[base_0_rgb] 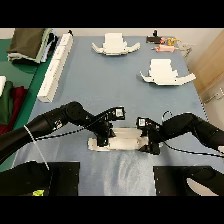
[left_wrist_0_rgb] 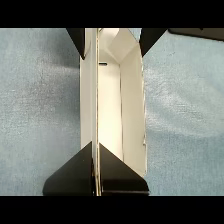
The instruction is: Fold the box.
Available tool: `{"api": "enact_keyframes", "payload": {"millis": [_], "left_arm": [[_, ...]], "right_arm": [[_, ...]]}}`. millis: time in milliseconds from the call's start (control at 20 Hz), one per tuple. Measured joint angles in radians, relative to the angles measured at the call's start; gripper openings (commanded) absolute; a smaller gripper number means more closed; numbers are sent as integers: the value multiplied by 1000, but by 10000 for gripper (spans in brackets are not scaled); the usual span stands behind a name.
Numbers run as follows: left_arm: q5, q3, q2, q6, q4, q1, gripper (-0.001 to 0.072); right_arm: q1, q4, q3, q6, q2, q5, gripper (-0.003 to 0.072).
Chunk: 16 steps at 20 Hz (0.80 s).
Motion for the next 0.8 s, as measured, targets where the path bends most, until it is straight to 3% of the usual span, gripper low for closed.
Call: {"api": "enact_keyframes", "payload": {"millis": [800], "left_arm": [[3, 0, 0, 0, 0, 0, 14]], "right_arm": [[32, -8, -4, 138, -6, 37, 678]]}}
